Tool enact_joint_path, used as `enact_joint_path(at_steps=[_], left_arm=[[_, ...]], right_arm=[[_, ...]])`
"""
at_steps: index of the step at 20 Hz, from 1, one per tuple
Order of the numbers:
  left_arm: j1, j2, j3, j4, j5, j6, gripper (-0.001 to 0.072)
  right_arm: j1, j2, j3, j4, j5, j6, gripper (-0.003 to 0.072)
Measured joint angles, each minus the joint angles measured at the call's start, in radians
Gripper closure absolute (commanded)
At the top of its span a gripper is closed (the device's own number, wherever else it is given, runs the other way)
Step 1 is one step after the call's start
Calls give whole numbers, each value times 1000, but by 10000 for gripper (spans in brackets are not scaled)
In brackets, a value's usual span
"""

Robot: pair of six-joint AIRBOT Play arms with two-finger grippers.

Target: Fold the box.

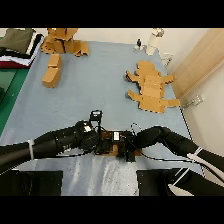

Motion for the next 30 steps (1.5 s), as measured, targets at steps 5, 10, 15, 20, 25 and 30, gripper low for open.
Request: enact_joint_path(at_steps=[5, 10, 15, 20, 25, 30], left_arm=[[0, 77, 0, 19, -85, -1, 300], [0, 136, 0, 27, -142, -2, 301], [0, 193, -1, 29, -261, 40, 699], [43, 227, -38, -241, -335, 610, 698], [209, 214, -103, -421, -342, 1221, 697], [361, 159, -180, -368, -189, 1576, 7]], right_arm=[[0, 0, 0, 0, 0, 0, 207], [0, -2, 0, 0, 0, 1, 207], [0, -2, 0, 0, 0, 1, 207], [0, -2, 0, 0, 0, 1, 208], [0, -2, 0, 0, 0, 1, 207], [0, -2, 0, 0, 0, 1, 207]])
